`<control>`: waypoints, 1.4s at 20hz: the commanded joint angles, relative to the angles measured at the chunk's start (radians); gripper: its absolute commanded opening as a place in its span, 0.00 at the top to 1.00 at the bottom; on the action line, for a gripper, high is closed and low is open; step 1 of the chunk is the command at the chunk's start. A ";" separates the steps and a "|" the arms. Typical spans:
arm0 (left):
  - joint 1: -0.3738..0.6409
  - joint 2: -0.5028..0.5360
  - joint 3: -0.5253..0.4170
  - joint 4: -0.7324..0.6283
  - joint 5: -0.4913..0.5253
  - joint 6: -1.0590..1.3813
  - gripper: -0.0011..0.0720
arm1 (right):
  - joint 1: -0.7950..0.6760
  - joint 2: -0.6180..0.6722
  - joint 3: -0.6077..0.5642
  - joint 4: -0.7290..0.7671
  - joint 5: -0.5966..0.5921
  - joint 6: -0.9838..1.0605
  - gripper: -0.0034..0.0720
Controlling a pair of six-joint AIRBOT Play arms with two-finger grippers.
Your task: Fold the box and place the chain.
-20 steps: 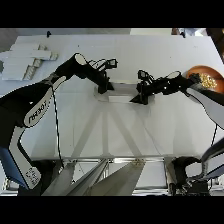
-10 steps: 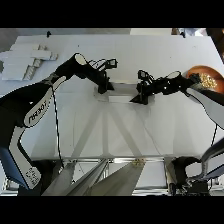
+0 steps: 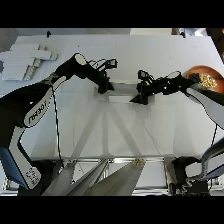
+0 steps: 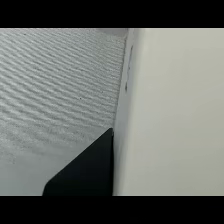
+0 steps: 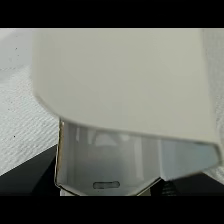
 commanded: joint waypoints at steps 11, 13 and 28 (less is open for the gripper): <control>-0.003 0.003 0.001 0.000 -0.014 0.000 0.34 | 0.000 0.001 0.000 0.000 0.000 0.000 0.51; -0.003 0.010 0.001 0.000 -0.014 0.000 0.13 | 0.000 0.001 0.000 0.000 0.000 0.000 0.51; 0.076 0.200 -0.006 0.056 -0.482 -0.041 0.98 | 0.000 0.001 0.000 0.000 0.000 0.000 0.51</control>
